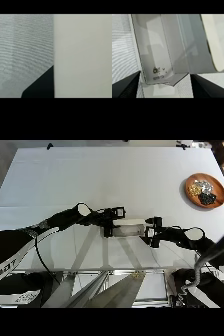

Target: Fold the box and place the chain.

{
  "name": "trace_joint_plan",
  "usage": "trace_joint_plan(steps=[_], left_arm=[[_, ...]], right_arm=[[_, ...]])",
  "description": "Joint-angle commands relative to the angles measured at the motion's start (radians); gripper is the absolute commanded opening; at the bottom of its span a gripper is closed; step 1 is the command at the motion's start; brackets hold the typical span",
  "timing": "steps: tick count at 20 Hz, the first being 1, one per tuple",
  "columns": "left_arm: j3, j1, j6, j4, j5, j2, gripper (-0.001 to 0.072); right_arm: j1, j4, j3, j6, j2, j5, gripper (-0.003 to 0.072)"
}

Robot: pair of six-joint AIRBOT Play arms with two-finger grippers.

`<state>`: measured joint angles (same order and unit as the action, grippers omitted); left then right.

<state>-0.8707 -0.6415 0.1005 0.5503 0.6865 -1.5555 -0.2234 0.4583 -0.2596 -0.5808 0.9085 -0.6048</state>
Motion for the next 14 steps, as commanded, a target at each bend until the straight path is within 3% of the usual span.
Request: trace_joint_plan(steps=[1,14], left_arm=[[0.000,0.000,0.000,0.000,-0.001,0.000,0.0013],[0.000,0.001,0.000,0.000,-0.001,0.000,0.0013]], right_arm=[[-0.002,-0.014,0.001,-0.004,0.012,-0.010,0.0653],[-0.002,-0.031,0.001,-0.023,0.097,-0.032,0.0644]])
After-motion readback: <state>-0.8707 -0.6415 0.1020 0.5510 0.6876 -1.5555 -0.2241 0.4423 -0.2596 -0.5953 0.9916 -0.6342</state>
